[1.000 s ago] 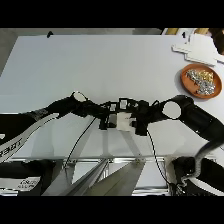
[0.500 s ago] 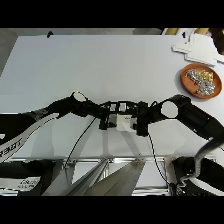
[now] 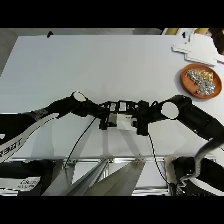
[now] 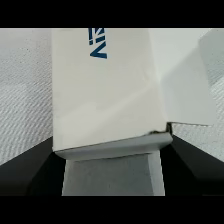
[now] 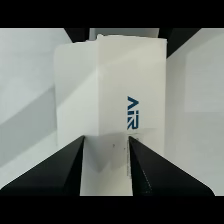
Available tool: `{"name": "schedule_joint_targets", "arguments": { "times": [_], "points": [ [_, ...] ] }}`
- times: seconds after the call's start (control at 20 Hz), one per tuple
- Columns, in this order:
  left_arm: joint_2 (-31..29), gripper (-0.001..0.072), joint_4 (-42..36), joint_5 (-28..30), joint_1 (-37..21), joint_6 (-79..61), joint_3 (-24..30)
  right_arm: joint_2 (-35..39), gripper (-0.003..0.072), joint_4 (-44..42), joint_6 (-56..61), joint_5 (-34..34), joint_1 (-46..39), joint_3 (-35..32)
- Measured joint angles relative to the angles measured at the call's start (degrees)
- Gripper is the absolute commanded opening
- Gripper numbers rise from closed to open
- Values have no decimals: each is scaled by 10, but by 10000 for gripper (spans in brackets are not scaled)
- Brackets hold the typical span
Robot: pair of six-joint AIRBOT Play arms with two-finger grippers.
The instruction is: Fold the box and place the chain.
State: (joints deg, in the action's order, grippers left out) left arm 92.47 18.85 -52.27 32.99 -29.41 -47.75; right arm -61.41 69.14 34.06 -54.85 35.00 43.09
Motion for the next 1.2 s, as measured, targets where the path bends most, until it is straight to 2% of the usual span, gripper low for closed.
{"name": "schedule_joint_targets", "arguments": {
  "times": [0.1,0.4,0.5,1.2],
  "points": [
    [0,207,0,0,0,0,0,1,266,1,0,1,0,0],
    [0,207,0,1,0,0,0,1,175,9,0,9,0,0],
    [0,207,0,1,0,0,0,2,93,11,2,12,0,0],
    [0,207,0,0,-1,0,0,17,88,16,6,40,0,0]
  ]
}}
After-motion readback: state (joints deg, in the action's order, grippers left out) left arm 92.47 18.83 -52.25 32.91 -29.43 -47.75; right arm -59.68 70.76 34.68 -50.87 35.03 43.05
